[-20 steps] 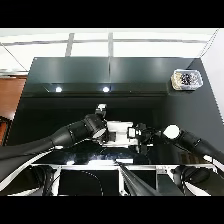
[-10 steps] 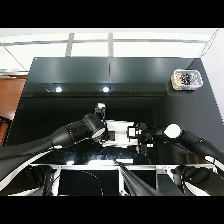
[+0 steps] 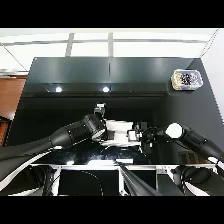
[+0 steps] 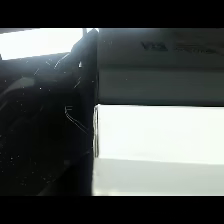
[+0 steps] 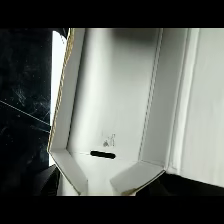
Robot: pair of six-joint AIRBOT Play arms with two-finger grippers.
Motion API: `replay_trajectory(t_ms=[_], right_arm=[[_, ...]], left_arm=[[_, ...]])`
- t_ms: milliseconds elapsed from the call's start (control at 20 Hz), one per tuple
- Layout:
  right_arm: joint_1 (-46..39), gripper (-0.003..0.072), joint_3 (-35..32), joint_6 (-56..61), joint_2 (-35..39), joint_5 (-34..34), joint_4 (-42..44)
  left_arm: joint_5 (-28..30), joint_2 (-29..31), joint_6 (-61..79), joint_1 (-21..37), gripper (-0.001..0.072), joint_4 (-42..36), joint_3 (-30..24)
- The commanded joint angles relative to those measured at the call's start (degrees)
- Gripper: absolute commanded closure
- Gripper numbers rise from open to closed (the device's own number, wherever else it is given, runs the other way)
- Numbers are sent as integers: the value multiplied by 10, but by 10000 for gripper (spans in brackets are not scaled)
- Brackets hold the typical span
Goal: Fold the box and place the chain.
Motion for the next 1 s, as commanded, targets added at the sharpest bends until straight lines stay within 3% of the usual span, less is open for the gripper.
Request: replay_trajectory(t_ms=[0,150,200,250,600,950], right_arm=[[0,202,1,0,-1,0,-1],[0,297,1,2,-1,0,38],[0,458,1,3,-1,0,54],[0,483,1,4,-2,-1,69],[0,483,1,10,-24,-32,145],[0,484,0,10,-25,-30,146]], left_arm=[[6,0,-3,0,681,2,0],[6,0,-3,0,681,1,0],[6,0,-3,0,682,-1,0],[6,0,-3,0,681,-2,0],[6,0,-3,0,681,-5,0],[5,0,-3,0,682,-7,0]])
